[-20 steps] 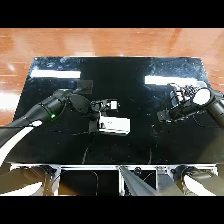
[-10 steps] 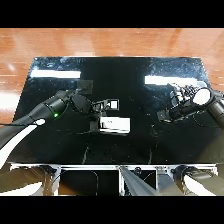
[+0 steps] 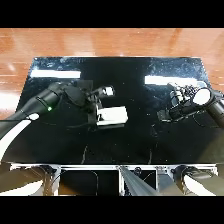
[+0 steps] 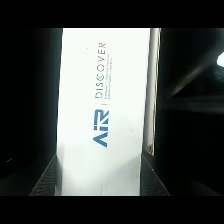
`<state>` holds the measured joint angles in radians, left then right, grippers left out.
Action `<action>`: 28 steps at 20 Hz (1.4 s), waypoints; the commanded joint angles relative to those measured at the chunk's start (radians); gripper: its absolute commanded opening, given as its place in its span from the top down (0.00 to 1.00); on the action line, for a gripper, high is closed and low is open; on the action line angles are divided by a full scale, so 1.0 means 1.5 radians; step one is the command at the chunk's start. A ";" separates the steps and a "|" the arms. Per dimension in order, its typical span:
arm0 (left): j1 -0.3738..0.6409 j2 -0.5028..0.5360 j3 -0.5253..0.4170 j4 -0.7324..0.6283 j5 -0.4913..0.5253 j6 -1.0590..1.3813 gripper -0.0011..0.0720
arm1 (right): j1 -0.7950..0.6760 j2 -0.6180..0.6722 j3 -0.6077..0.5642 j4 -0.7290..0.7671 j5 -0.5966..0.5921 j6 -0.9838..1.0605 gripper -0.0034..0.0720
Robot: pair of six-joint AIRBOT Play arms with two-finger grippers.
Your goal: Fold the box and place the chain.
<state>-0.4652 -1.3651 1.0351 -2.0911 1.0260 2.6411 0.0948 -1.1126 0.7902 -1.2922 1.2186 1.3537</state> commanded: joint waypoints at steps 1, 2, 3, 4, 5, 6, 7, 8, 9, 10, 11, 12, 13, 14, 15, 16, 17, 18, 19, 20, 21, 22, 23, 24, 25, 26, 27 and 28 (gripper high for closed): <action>0.102 0.003 0.025 0.015 -0.001 -0.071 0.96 | -0.001 0.000 0.000 -0.001 -0.001 0.000 0.86; 0.144 0.003 0.032 0.015 -0.004 -0.080 0.96 | -0.001 0.000 0.000 -0.002 -0.001 0.000 0.86; 0.185 0.002 0.038 0.015 -0.009 -0.090 0.96 | -0.001 0.000 0.000 -0.002 -0.001 0.000 0.86; 0.229 0.002 0.045 0.015 -0.013 -0.093 0.96 | -0.001 0.000 0.000 -0.002 -0.001 0.000 0.86; 0.278 0.000 0.054 0.015 -0.028 -0.100 0.96 | -0.001 0.000 0.000 -0.001 -0.001 0.000 0.86; 0.326 -0.003 0.062 0.014 -0.055 -0.116 0.96 | -0.001 0.000 0.000 -0.001 -0.001 0.000 0.86; 0.369 -0.009 0.070 0.014 -0.088 -0.131 0.96 | -0.001 0.000 0.000 -0.001 -0.002 0.000 0.86; 0.413 -0.021 0.081 0.014 -0.120 -0.149 0.96 | -0.001 0.000 0.000 0.000 -0.006 0.000 0.86; 0.450 -0.038 0.097 0.015 -0.137 -0.166 0.96 | -0.001 0.000 0.000 0.000 -0.011 0.000 0.86; 0.488 -0.062 0.122 0.015 -0.137 -0.183 0.96 | -0.001 0.000 0.000 0.002 -0.016 0.000 0.86; 0.519 -0.087 0.149 0.015 -0.129 -0.202 0.96 | -0.001 0.000 0.000 0.004 -0.020 0.000 0.86; 0.546 -0.114 0.179 0.015 -0.124 -0.219 0.96 | 0.000 0.000 0.000 0.006 -0.021 0.000 0.86; 0.566 -0.139 0.209 0.014 -0.122 -0.231 0.96 | -0.001 0.000 0.000 0.008 -0.021 0.000 0.86; 0.580 -0.164 0.243 0.012 -0.113 -0.239 0.96 | -0.001 0.000 0.000 0.009 -0.021 0.000 0.86; 0.587 -0.189 0.275 0.013 -0.103 -0.245 0.96 | 0.000 0.000 0.000 0.009 -0.021 0.000 0.86; 0.590 -0.216 0.308 0.020 -0.090 -0.246 0.96 | -0.001 0.000 0.000 0.009 -0.021 0.000 0.86; 0.592 -0.239 0.336 0.028 -0.085 -0.249 0.96 | -0.001 0.000 0.000 0.010 -0.021 0.001 0.86; 0.592 -0.262 0.363 0.027 -0.085 -0.258 0.96 | -0.001 0.000 0.000 0.012 -0.021 0.001 0.86; 0.591 -0.282 0.380 0.024 -0.084 -0.260 0.96 | -0.001 0.000 0.000 0.014 -0.021 0.004 0.86; 0.588 -0.300 0.393 0.025 -0.082 -0.261 0.96 | -0.001 0.000 0.000 0.014 -0.023 0.014 0.86; 0.586 -0.314 0.403 0.024 -0.077 -0.262 0.96 | -0.001 0.000 0.000 0.014 -0.028 0.021 0.86; 0.585 -0.324 0.406 0.024 -0.076 -0.263 0.96 | -0.001 0.000 0.000 0.014 -0.032 0.025 0.86; 0.584 -0.329 0.405 0.025 -0.073 -0.263 0.96 | -0.001 0.000 0.000 0.015 -0.036 0.026 0.86; 0.583 -0.331 0.405 0.025 -0.072 -0.263 0.96 | -0.001 0.000 0.000 0.014 -0.036 0.028 0.86; 0.583 -0.331 0.406 0.024 -0.072 -0.263 0.96 | -0.001 0.000 0.000 0.014 -0.036 0.028 0.86; 0.583 -0.331 0.408 0.024 -0.071 -0.264 0.95 | -0.001 0.000 0.000 0.014 -0.036 0.028 0.86; 0.583 -0.331 0.408 0.025 -0.067 -0.284 0.81 | -0.001 0.000 0.000 0.014 -0.036 0.028 0.86; 0.582 -0.331 0.408 0.025 -0.062 -0.298 0.30 | -0.001 0.000 0.000 0.015 -0.035 0.028 0.86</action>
<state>0.4088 -1.8496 1.6371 -2.0548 0.9161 2.2379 0.0948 -1.1126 0.7902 -1.2709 1.1679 1.3903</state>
